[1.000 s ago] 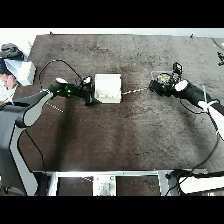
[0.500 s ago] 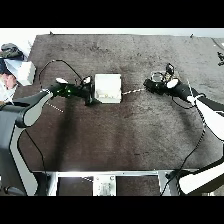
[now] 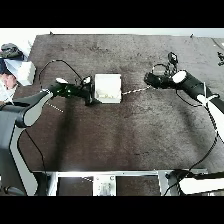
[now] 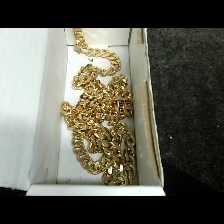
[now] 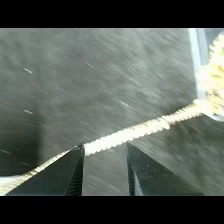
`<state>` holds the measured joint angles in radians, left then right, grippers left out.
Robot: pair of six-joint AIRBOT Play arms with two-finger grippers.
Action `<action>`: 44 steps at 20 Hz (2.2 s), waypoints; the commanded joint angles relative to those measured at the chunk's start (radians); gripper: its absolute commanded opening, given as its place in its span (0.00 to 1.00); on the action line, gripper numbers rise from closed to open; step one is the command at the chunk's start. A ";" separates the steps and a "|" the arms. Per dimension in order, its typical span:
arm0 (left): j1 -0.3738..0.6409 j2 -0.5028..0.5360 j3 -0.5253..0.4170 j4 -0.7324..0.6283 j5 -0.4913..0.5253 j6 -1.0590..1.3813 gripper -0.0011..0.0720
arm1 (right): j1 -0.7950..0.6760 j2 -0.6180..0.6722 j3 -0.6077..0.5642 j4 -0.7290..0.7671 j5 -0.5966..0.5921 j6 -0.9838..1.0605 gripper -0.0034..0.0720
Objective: Fold the box and place the chain.
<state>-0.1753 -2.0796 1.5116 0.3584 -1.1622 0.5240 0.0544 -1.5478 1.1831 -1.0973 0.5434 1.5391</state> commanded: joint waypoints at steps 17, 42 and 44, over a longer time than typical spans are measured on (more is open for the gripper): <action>0.000 0.001 0.001 0.000 0.000 0.000 0.58 | -0.012 -0.224 0.060 0.092 -0.196 0.025 0.06; 0.000 0.001 0.001 0.000 0.000 0.000 0.58 | 0.107 0.076 0.058 0.177 -0.028 -0.158 0.06; 0.000 0.001 0.001 0.000 0.000 0.000 0.58 | 0.150 0.177 0.058 0.178 0.031 -0.183 0.06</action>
<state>-0.1753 -2.0796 1.5116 0.3584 -1.1625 0.5243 0.1524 -1.5017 1.2411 -0.9218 0.4629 1.4223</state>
